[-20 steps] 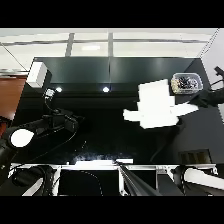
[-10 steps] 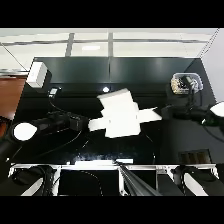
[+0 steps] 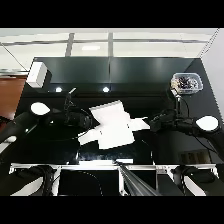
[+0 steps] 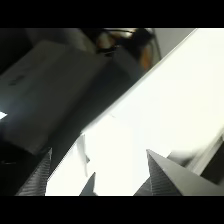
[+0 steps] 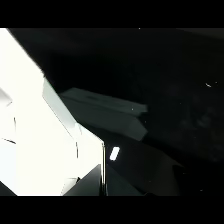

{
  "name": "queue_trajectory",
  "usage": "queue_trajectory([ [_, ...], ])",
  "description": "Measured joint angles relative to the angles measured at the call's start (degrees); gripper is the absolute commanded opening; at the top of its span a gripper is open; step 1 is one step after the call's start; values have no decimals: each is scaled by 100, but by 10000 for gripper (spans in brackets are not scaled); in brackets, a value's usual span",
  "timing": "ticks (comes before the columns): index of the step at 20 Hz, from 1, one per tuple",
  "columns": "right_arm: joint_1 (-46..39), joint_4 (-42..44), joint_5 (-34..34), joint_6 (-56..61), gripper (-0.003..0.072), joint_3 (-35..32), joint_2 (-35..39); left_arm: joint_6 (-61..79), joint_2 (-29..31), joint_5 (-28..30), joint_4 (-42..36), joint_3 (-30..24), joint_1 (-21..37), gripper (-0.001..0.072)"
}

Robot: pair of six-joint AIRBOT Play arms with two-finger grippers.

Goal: Fold the box and place the chain.

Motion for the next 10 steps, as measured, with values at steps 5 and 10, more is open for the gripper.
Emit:
queue_trajectory([
  [5, 48, 9, -50, -2, 8, -24, 13, 935, -824, -463, -280, 407, 42, 493],
  [10, 55, 9, -63, -4, 8, -28, 15, 1550, -1375, -796, -144, 811, -37, 202],
])
